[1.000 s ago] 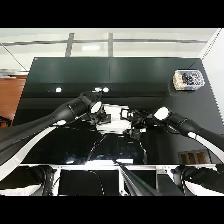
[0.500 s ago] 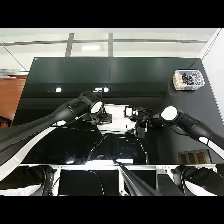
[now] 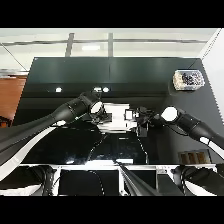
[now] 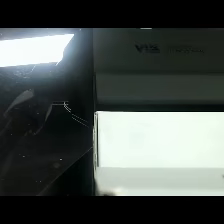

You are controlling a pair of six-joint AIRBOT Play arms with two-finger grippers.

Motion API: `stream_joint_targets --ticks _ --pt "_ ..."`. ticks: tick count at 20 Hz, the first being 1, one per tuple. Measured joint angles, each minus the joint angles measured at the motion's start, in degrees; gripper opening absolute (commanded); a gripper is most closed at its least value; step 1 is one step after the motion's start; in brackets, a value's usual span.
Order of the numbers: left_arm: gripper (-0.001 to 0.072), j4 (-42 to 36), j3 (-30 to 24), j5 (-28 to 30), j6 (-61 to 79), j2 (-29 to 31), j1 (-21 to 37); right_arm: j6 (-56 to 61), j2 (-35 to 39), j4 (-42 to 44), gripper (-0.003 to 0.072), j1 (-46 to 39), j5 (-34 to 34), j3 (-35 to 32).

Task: Fold the box and place the chain.

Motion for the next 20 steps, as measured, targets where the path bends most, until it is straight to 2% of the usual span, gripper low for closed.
stream_joint_targets --ticks 1,13,14,15,16,18,19,20 --pt "0.0026 0.0 0.0 0.3 0.0 0.0 0.0 -0.4 -0.2 0.9 0.013 0.0 -0.3 0.0" --pt "0.0027 0.2 0.0 0.7 -0.1 0.0 0.0 -0.5 -5.1 17.3 0.0131 2.7 -4.9 0.0" --pt "0.0027 0.2 0.0 0.7 -0.2 0.0 0.0 0.2 -5.3 17.7 0.0281 2.8 -5.3 0.0" --pt "0.0027 0.1 0.0 0.8 -0.2 0.0 0.0 0.9 -5.5 18.0 0.0346 3.0 -5.6 0.0" --pt "0.0027 0.2 0.0 0.8 -0.2 0.0 0.0 1.4 -5.7 18.1 0.0346 3.1 -5.9 0.0" --pt "0.0027 0.1 0.0 0.7 -0.2 0.0 0.0 2.3 -5.9 18.5 0.0169 3.2 -6.1 0.0" --pt "0.0028 0.0 0.0 0.9 -0.2 0.0 0.0 3.0 -5.9 18.6 0.0196 3.3 -5.9 0.0" --pt "0.0027 -0.1 0.0 0.8 -0.2 0.0 0.0 3.3 -5.9 18.6 0.041 3.3 -5.7 0.0"
